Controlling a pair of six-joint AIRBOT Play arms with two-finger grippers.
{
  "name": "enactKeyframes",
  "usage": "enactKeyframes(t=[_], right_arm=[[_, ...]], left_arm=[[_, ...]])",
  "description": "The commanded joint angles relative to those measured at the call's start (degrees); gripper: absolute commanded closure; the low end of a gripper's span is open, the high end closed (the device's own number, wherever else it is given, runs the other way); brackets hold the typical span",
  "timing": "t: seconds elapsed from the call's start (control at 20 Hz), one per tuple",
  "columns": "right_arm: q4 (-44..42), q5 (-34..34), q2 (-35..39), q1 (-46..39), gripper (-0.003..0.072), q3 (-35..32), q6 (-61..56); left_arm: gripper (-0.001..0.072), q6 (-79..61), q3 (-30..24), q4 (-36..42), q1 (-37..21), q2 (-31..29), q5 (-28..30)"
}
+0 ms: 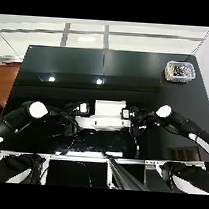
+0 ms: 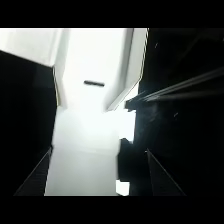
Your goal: Fold the box and place the chain.
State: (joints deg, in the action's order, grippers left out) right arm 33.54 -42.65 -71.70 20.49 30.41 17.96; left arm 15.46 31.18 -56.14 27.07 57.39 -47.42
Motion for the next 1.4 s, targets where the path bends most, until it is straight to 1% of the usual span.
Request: enactKeyframes(t=[0.0,0.2,0.3,0.4,0.55,0.6,0.65,0.7,0.75,0.8,1.0,1.2,1.35], right_arm=[[0.0,0.0,0.0,0.0,0.0496,0.0,0.0],[0.0,0.0,0.0,0.0,0.0496,0.0,0.0],[0.0,0.0,0.0,0.0,0.0496,0.0,0.0],[0.0,0.0,0.0,0.0,0.0496,0.0,0.0],[0.0,0.0,0.0,0.0,0.0496,0.0,0.0],[0.0,0.0,0.0,0.0,0.0496,0.0,0.0],[0.0,0.0,0.0,0.0,0.0497,0.0,0.0],[0.0,0.0,0.0,0.0,0.0496,0.0,0.0],[0.0,0.0,0.0,0.0,0.0497,0.0,0.0],[0.0,0.0,0.0,0.0,0.0497,0.0,0.0],[0.0,0.0,0.0,0.0,0.0496,0.0,0.0],[0.0,0.0,0.0,0.0,0.0497,0.0,0.0],[0.0,0.1,0.0,0.0,0.0496,0.0,0.0]], left_arm=[[0.0009,-3.1,0.5,-2.6,0.8,2.0,3.3],[0.0010,-6.5,3.2,3.0,0.9,6.1,3.0],[0.0010,-10.8,4.0,6.7,1.2,8.5,2.4],[0.0010,-11.4,5.3,7.0,1.9,10.6,2.3],[0.0029,-11.4,7.1,7.2,3.1,12.7,-0.3],[0.0093,-11.2,7.6,7.4,3.4,13.1,-1.5],[0.0207,-11.1,7.6,7.4,3.5,13.2,-1.7],[0.0360,-11.0,7.6,7.4,3.7,13.2,-1.6],[0.0538,-11.0,7.6,7.4,3.7,13.2,-1.0],[0.0586,-11.0,7.6,7.7,3.7,13.2,-0.6],[0.0586,-11.0,7.6,14.1,3.7,13.8,0.0],[0.0586,-11.3,7.6,23.9,3.7,16.9,2.9],[0.0586,-11.3,7.6,25.1,3.7,18.6,3.4]])
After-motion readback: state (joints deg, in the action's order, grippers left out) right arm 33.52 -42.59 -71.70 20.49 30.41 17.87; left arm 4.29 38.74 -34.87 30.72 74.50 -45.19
